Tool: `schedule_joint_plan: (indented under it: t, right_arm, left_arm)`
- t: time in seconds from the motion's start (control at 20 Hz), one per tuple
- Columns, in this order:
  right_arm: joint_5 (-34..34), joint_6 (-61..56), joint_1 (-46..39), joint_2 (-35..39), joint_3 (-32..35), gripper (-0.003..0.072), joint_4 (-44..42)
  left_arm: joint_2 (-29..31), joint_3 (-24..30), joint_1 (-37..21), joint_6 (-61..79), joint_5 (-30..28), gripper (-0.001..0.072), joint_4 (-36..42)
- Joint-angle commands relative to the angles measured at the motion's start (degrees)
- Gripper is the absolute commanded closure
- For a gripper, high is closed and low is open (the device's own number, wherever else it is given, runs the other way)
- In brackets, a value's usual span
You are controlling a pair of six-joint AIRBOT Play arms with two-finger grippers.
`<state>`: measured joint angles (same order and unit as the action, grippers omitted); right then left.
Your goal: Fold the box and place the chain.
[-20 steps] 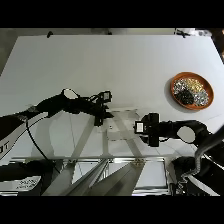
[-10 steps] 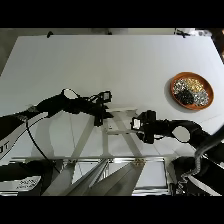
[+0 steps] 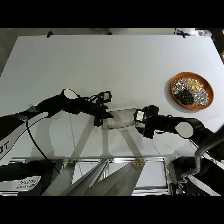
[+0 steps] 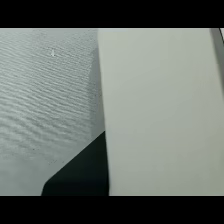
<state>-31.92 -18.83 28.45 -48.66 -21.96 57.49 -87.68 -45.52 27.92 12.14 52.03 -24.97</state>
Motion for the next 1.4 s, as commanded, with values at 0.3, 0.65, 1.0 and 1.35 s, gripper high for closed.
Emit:
schedule_joint_plan:
  t: [0.3,0.65,1.0,1.35]
  right_arm:
    - [-4.6,10.4,-2.5,-5.4,-1.5,-0.0009,-8.4]
    - [-9.5,14.9,-5.7,-6.1,-2.7,-0.0009,-9.3]
    - [-11.2,16.1,-5.7,-6.1,-6.3,-0.0009,-9.9]
    - [-12.2,15.5,-5.7,-6.1,-6.3,-0.0009,-9.9]
  left_arm:
    - [0.0,0.0,0.0,0.0,0.1,0.0698,0.0]
    - [0.0,0.0,0.0,0.0,0.1,0.0698,0.0]
    - [0.0,0.0,0.0,0.0,0.1,0.0698,0.0]
    - [0.0,0.0,0.0,0.0,0.1,0.0698,0.0]
